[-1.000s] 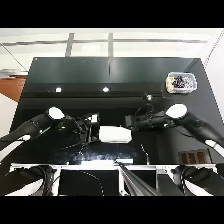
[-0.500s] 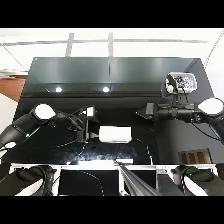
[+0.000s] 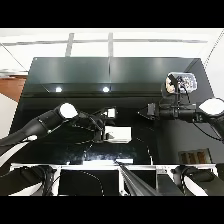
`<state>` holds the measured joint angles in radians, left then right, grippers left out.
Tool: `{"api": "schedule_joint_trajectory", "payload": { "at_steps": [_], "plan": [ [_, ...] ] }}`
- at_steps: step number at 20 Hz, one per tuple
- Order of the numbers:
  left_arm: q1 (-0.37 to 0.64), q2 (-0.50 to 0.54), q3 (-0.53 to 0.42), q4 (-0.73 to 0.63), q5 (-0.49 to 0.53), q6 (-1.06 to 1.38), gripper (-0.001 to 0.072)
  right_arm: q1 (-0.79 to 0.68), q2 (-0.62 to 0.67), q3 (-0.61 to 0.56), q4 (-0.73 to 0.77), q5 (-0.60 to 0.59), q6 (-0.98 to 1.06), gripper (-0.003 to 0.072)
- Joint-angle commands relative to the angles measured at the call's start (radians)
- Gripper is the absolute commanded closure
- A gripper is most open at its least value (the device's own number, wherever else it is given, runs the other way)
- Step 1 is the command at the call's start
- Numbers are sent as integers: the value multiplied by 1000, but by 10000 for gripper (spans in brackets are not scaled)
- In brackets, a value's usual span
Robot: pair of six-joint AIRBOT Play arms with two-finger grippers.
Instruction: Fold the box and place the chain.
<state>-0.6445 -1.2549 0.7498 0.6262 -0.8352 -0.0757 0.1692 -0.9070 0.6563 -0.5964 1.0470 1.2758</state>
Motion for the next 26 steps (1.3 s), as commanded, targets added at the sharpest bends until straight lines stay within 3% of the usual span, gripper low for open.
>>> {"api": "schedule_joint_trajectory", "payload": {
  "at_steps": [1, 14, 19, 21, 22, 23, 24, 26],
  "plan": [
    [-18, -28, 10, -14, 12, -5, -3, 0, 0, 1, -7, -5, 0, 637],
    [-29, -74, 9, 5, 1, -34, -3, 0, 0, 1, -7, -19, 0, 637],
    [-107, -105, 8, 104, 116, -121, -2, 0, 0, 1, -7, -25, 0, 637],
    [-129, -119, 8, 113, 148, -186, 51, 0, 0, 1, -7, -24, 0, 637],
    [-132, -121, 9, 124, 146, -201, 129, 0, 0, 1, -7, -24, 0, 637],
    [-131, -117, 11, 150, 144, -226, 264, -1, 0, 1, -7, -24, 0, 637],
    [-119, -107, 19, 189, 144, -278, 337, -1, 0, 1, -7, -24, 0, 637],
    [-59, -65, 40, 278, 143, -392, 337, -1, 0, 1, -7, -25, 0, 637]
  ]
}}
